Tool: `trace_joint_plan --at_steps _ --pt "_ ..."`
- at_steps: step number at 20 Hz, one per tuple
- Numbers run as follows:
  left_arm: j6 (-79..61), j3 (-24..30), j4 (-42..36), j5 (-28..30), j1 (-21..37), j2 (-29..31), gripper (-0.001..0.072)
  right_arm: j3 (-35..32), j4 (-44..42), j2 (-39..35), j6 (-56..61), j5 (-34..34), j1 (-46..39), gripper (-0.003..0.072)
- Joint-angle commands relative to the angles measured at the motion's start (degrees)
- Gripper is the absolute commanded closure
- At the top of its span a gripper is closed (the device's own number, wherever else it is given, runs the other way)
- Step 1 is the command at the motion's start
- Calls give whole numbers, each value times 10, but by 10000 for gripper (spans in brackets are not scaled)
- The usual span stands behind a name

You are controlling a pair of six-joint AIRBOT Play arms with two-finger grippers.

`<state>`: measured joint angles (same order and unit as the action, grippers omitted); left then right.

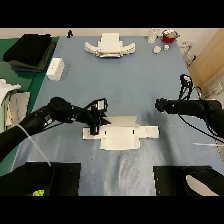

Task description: Fold the box.

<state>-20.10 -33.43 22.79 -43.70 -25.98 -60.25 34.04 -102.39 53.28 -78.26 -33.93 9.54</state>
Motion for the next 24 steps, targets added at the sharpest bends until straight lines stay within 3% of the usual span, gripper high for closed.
trace_joint_plan --at_steps 1,24 --pt "-75 51 -35 73 -31 30 702 0 -16 0 9 3 0 383" --pt "36 26 10 56 -37 3 699 -3 -31 0 9 -10 0 384"
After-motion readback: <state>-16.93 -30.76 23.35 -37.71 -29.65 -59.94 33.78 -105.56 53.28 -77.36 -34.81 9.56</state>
